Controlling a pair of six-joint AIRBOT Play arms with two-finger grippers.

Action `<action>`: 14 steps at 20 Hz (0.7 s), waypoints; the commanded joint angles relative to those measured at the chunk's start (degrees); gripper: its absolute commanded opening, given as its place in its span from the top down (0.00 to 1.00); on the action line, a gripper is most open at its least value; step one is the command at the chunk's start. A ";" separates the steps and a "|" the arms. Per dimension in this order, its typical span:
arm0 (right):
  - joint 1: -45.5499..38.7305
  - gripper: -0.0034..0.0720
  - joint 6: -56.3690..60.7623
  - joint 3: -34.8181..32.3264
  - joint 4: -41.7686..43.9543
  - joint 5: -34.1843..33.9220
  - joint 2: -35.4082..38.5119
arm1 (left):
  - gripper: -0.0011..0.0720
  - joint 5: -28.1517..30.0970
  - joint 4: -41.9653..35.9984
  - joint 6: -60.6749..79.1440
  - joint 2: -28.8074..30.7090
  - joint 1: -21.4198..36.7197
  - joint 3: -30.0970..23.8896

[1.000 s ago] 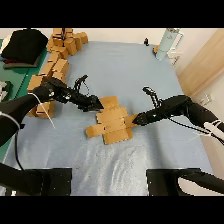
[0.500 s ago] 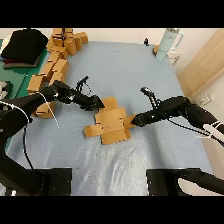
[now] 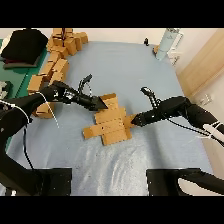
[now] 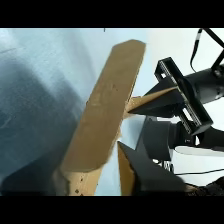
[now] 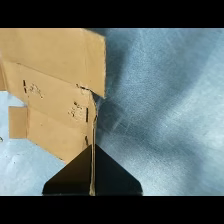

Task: Fold the box.

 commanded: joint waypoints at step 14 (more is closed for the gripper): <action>-0.22 0.49 0.04 -0.04 -0.76 2.58 0.04 | 0.97 4.66 -2.01 5.42 -0.61 -1.73 0.07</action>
